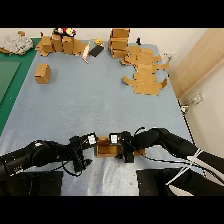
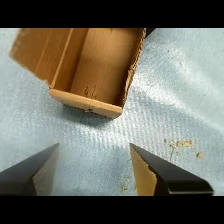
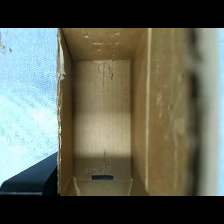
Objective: Fold the box.
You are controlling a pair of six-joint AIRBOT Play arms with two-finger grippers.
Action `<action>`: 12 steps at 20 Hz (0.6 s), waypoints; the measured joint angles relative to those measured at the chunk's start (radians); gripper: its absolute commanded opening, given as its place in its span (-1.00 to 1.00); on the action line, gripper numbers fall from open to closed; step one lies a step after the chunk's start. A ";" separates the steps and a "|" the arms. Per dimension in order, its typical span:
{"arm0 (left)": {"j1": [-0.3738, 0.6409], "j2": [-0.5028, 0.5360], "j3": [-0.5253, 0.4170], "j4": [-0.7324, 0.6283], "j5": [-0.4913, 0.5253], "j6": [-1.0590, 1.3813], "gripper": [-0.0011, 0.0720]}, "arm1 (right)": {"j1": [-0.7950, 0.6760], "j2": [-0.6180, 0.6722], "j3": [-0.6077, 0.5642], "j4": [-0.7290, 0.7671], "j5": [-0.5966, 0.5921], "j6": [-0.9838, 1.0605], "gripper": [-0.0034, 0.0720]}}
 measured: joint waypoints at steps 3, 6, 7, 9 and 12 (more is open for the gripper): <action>0.000 0.000 0.000 -0.012 -0.006 -0.011 0.94 | 0.000 0.000 0.000 0.000 0.000 0.000 0.46; 0.000 0.000 0.001 -0.027 -0.012 -0.019 0.94 | 0.000 0.000 0.000 0.000 0.000 0.000 0.46; 0.000 0.000 0.001 -0.034 -0.016 -0.019 0.94 | 0.000 0.000 0.000 0.000 0.000 0.000 0.46; 0.000 -0.001 0.001 -0.045 -0.022 -0.020 0.94 | 0.000 0.000 0.000 0.000 0.000 0.000 0.46; 0.001 -0.010 0.002 -0.064 -0.026 -0.021 0.94 | 0.000 0.000 0.000 0.000 0.000 0.000 0.46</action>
